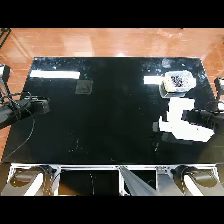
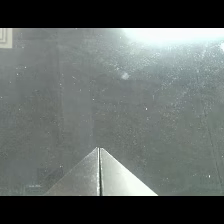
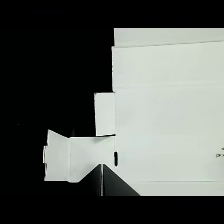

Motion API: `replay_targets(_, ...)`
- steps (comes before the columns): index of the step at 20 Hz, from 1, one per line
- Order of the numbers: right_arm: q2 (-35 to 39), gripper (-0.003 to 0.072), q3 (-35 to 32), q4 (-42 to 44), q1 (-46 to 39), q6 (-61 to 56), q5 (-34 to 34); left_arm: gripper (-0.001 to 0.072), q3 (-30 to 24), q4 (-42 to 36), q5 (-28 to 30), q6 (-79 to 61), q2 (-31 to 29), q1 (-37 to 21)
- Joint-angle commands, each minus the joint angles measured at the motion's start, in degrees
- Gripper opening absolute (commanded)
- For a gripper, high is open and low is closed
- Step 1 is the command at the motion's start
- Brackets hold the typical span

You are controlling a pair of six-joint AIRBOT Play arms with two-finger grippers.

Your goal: Fold the box and place the chain.

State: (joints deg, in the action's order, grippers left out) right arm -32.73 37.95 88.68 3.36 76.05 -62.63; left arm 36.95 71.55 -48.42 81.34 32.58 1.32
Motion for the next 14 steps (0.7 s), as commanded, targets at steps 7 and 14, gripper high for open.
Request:
replay_targets(7,-0.04,0.0021,0.00,0.02,-0.04,-0.02,3.56,0.0029,-0.02,-5.07,6.23,0.11,1.27,0.04)
replay_targets(14,-1.55,0.0716,-0.07,-9.14,-1.16,-2.51,12.31,0.0619,0.00,-10.91,4.20,0.28,4.68,0.13)
